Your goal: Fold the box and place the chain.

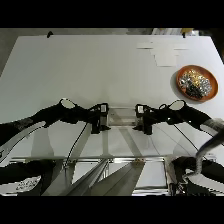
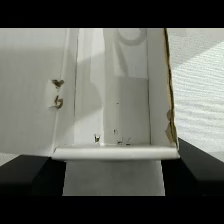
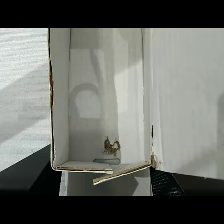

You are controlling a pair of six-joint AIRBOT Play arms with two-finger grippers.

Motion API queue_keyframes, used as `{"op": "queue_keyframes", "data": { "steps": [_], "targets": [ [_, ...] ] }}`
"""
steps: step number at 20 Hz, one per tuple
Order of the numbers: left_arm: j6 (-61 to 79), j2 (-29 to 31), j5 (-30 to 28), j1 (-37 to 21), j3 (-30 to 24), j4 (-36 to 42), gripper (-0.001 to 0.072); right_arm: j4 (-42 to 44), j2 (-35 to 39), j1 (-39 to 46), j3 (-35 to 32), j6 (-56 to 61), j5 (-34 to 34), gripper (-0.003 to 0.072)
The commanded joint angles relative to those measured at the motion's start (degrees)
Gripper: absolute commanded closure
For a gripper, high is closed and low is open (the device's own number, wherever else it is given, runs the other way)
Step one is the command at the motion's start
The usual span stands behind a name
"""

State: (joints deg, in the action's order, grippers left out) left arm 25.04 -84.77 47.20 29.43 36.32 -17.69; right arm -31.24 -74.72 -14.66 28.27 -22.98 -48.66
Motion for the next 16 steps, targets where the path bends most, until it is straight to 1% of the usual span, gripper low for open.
{"op": "queue_keyframes", "data": {
  "steps": [1,3,4,5,6,10,14,16],
  "targets": [
    [0.0,0.0,0.0,0.0,0.0,0.0,0.0488,0.1,0.0,0.0,0.0,0.0,-0.4,0.0250],
    [0.0,0.0,0.0,0.0,0.0,0.0,0.0488,-0.2,0.1,0.0,0.0,0.0,-1.9,0.0250],
    [0.0,0.0,0.0,0.0,0.0,0.0,0.0488,-0.7,0.1,0.0,0.0,0.2,-1.8,0.0218],
    [0.0,0.0,0.0,0.0,0.0,0.0,0.0488,-2.2,0.2,0.2,0.0,1.2,-1.8,0.0070],
    [0.0,0.0,0.0,0.1,0.0,0.0,0.0488,-3.2,0.4,0.2,0.0,2.5,-1.0,-0.0027],
    [0.0,0.0,0.0,0.1,0.0,0.0,0.0488,-6.8,4.9,0.2,0.0,8.0,-0.1,-0.0025],
    [0.0,0.0,0.0,0.1,0.0,0.0,0.0488,-16.8,10.8,0.2,0.0,17.5,-1.7,-0.0015],
    [0.0,0.0,0.1,0.1,0.0,0.0,0.0488,-21.2,14.7,0.2,0.0,24.3,-1.7,0.0039]
  ]
}}
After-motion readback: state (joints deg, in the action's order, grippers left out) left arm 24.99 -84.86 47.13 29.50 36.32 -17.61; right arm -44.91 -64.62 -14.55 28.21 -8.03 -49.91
